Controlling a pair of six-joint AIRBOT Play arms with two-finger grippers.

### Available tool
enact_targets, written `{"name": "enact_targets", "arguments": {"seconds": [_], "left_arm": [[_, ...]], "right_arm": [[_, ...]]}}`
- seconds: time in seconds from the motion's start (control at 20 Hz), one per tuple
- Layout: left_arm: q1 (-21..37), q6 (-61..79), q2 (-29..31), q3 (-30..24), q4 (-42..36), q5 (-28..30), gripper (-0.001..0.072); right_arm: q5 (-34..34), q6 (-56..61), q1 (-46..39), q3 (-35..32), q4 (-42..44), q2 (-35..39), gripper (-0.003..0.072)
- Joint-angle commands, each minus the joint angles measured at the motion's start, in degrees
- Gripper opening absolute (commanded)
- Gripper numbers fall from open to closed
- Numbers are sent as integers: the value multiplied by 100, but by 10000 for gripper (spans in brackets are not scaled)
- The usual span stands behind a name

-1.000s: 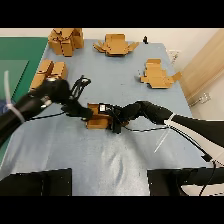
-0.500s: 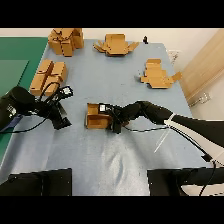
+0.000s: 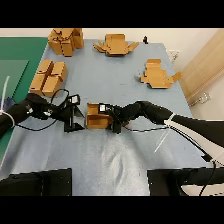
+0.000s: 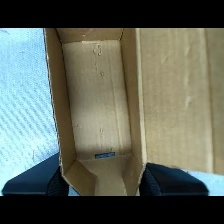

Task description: Fold the box.

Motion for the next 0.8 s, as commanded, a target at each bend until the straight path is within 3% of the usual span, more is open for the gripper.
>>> {"name": "enact_targets", "arguments": {"seconds": [0.0,0.1,0.75], "left_arm": [[-376,387,-179,2,76,313,688],[-424,269,-249,4,-11,575,688],[-487,450,-461,111,114,643,688]], "right_arm": [[4,0,4,0,0,-2,363],[0,2,4,0,2,-2,363],[0,0,4,0,0,-2,363]]}}
